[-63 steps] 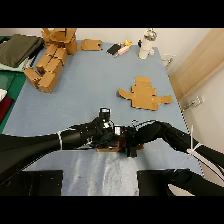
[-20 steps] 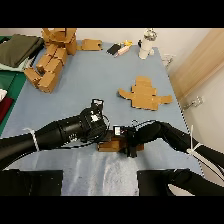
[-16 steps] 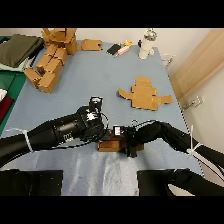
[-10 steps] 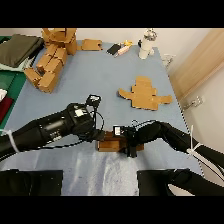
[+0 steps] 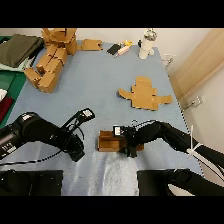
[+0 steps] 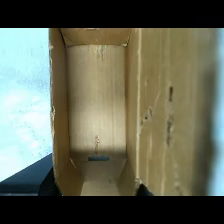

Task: Fold the box.

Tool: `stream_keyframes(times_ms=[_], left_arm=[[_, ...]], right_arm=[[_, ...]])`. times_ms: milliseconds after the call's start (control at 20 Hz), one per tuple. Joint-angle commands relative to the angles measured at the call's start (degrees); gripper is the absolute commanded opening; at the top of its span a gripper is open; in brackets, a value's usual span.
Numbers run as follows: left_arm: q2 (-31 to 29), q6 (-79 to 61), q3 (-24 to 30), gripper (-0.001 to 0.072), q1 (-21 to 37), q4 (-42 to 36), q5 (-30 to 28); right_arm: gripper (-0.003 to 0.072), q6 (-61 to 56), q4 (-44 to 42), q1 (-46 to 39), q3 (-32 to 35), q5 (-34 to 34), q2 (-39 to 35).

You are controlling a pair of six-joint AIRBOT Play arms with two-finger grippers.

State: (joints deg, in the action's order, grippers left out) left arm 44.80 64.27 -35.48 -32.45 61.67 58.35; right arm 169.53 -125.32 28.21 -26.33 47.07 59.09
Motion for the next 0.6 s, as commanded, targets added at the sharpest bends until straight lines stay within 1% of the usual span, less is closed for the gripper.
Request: stream_keyframes(times_ms=[0,50,100,150,200,250,300,350,400,450,500,550], left_arm=[[-3.10,-32.94,6.64,0.0014,9.25,-10.69,-5.70],[-3.10,-41.88,8.59,0.0016,11.58,-15.06,-8.83],[-3.06,-53.13,10.75,0.0091,13.55,-20.22,-11.74],[-2.95,-63.12,12.94,0.0366,15.17,-26.18,-13.90],[-2.36,-72.15,14.86,0.0592,16.48,-32.94,-14.86],[-1.01,-76.65,16.04,0.0657,17.35,-38.51,-14.78],[1.18,-82.34,17.03,0.0658,17.40,-43.91,-14.62],[3.78,-88.78,17.07,0.0659,17.09,-45.83,-13.46],[6.97,-93.00,16.87,0.0660,16.50,-46.99,-12.76],[10.08,-94.51,16.74,0.0662,15.67,-47.78,-12.94],[13.27,-95.71,16.35,0.0688,14.97,-47.78,-13.44],[15.56,-95.93,15.54,0.0688,14.49,-47.93,-14.38]], right_arm=[[0.0513,-0.02,0.00,0.02,-0.02,-0.09,0.00],[0.0513,-0.02,0.02,0.02,-0.02,-0.04,0.00],[0.0513,0.00,0.02,0.02,-0.02,-0.02,0.00],[0.0513,-0.02,0.00,0.02,-0.02,-0.04,0.00],[0.0513,-0.02,0.02,0.02,-0.02,-0.04,0.00],[0.0513,-0.02,0.04,0.02,-0.02,-0.09,0.00],[0.0513,-0.02,0.02,0.02,-0.02,0.00,0.00],[0.0513,-0.02,0.04,0.02,-0.02,-0.04,0.00],[0.0513,-0.02,0.04,0.02,-0.02,-0.02,0.00],[0.0513,-0.02,0.04,0.02,-0.02,-0.02,0.00],[0.0513,-0.02,0.04,0.02,-0.02,-0.04,0.00],[0.0513,-0.02,0.04,0.02,-0.02,-0.02,-0.02]])
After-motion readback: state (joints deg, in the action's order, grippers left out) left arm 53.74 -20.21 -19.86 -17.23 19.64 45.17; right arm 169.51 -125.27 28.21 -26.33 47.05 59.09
